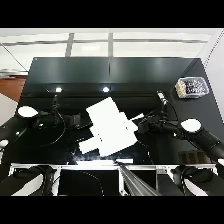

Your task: Fold the box and place the chain.

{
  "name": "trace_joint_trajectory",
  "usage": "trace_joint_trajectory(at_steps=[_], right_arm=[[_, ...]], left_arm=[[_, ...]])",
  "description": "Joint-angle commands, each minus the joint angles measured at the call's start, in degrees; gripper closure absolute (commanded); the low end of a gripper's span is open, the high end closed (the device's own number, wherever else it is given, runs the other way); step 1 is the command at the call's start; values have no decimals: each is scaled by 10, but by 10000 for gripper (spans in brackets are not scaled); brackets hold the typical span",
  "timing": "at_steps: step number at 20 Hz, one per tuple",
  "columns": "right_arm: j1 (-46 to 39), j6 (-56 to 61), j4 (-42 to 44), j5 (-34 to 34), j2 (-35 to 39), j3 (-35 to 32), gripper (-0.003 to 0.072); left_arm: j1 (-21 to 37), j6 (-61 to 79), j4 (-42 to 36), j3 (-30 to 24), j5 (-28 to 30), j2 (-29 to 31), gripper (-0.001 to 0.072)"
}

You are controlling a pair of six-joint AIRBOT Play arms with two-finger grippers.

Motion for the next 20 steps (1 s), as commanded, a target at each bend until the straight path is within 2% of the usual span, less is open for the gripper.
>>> trace_joint_trajectory(at_steps=[1,4,6,12,14,18,19,20], right_arm=[[2,-1,0,-3,0,0,641],[2,-1,1,-1,0,0,641],[2,-1,2,-2,0,0,641],[2,-1,4,-2,0,0,641],[2,-1,4,-2,0,0,641],[2,1,4,-1,0,0,641],[2,1,4,-1,0,0,640],[2,1,4,-1,0,0,641]], left_arm=[[-4,128,-125,0,-49,-97,13],[-6,143,-140,0,-28,-141,13],[-12,169,-149,0,-36,-157,13],[-75,276,-152,0,-30,-162,14],[-75,301,-151,0,-28,-162,16],[-71,321,-151,0,-24,-162,53],[-72,329,-151,0,-26,-162,83],[-72,335,-151,0,-31,-162,153]])
